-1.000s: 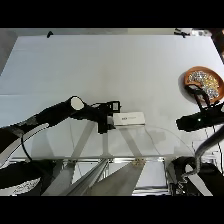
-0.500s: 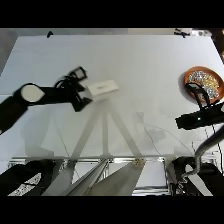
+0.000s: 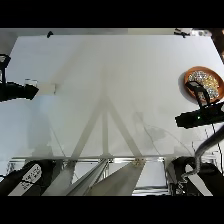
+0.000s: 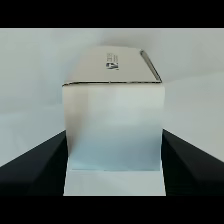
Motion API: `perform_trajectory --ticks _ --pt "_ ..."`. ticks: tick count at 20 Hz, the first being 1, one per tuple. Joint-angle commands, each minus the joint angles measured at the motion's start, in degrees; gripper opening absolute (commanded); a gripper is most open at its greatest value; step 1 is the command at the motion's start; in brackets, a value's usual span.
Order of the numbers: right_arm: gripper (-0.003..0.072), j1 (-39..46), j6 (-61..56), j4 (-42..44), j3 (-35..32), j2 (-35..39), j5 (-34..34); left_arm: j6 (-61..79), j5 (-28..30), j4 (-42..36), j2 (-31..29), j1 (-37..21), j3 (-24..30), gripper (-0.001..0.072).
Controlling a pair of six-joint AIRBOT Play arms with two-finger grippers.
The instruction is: Fold the box and place the chain.
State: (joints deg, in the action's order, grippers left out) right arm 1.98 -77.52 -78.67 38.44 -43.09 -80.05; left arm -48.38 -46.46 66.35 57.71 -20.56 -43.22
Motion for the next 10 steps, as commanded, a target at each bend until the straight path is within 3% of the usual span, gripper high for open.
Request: perform_trajectory --ticks 1,5,7,10 --pt "0.0009 0.04 0.02 0.07 0.04 -0.04 0.2 -0.96 -5.33 2.54 3.67 -3.69 0.07 0.0004" --pt "0.0009 0.04 0.02 0.04 0.04 -0.04 0.2 -3.67 -17.27 9.22 7.45 -3.72 0.35 0.0003" --pt "0.0009 0.04 0.46 0.09 0.04 -0.04 0.37 -4.61 -18.38 12.81 7.56 -3.78 1.88 0.0003" --pt "0.0009 0.04 1.55 0.26 0.04 -0.07 0.61 -4.59 -18.29 11.41 7.54 -3.76 3.04 0.0005"
